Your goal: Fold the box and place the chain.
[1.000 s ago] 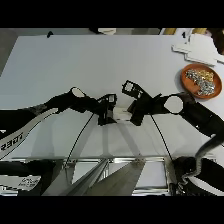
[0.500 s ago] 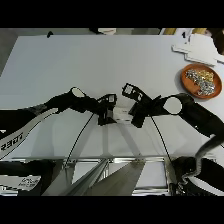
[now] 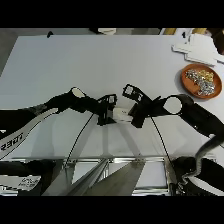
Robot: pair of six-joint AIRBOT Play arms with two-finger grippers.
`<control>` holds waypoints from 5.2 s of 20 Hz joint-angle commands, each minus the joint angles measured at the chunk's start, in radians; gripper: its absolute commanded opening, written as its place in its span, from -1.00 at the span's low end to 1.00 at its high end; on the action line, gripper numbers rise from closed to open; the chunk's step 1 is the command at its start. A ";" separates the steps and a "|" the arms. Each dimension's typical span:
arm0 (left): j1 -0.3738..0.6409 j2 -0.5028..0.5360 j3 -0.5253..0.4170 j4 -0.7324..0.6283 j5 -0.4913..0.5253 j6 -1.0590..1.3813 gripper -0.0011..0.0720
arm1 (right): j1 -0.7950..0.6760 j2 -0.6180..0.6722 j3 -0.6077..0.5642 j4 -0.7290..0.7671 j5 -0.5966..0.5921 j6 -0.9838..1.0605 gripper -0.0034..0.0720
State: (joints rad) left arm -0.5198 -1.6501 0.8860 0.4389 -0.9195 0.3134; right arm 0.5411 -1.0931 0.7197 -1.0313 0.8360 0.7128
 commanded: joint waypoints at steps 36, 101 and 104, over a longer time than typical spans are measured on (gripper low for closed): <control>0.001 0.001 0.001 -0.004 0.000 -0.004 -0.40 | 0.062 -0.006 -0.018 0.086 -0.142 -0.295 -0.01; 0.001 0.001 0.001 -0.004 0.000 -0.004 -0.40 | -0.056 -0.006 -0.113 0.171 -0.005 -0.225 -0.87; 0.001 0.001 0.001 -0.004 -0.001 -0.003 -0.40 | -0.056 -0.006 -0.135 0.172 -0.017 -0.225 -0.87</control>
State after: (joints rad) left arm -0.5201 -1.6497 0.8860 0.4355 -0.9195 0.3103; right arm 0.4839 -1.0985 0.6022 -0.8566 0.8227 0.4889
